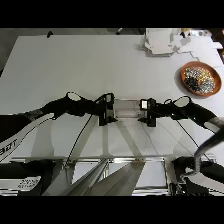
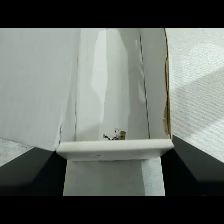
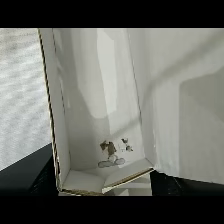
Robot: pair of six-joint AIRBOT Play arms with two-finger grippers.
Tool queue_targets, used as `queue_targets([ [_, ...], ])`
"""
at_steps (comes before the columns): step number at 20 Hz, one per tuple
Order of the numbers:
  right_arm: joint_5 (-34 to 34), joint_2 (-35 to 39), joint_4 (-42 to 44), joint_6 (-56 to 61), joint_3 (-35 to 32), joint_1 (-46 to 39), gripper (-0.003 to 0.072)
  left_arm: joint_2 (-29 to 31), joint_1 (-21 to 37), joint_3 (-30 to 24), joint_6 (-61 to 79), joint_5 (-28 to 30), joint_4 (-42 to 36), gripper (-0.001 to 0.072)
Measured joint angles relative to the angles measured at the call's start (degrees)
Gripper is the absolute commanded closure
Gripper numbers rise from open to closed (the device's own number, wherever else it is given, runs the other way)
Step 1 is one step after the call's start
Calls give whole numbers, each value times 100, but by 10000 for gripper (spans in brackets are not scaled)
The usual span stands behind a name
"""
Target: Fold the box and place the chain.
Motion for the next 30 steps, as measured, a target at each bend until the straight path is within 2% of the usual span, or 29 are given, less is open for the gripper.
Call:
queue_targets([
  [10,0,0,0,0,0,0,283,0,0,0,0,-2,0,559],
  [11,0,0,0,0,0,0,265,0,0,0,0,-2,0,559],
  [13,2,2,-7,7,0,0,55,0,0,0,0,-2,0,559],
  [17,48,107,-44,28,-2,2,-12,0,-2,2,-2,-2,-24,559],
  [24,85,479,-236,177,-2,4,-12,-2,-2,4,-2,0,-2,559],
  [30,177,710,-1152,973,-2,2,-7,-2,-2,4,-2,0,-2,559],
])
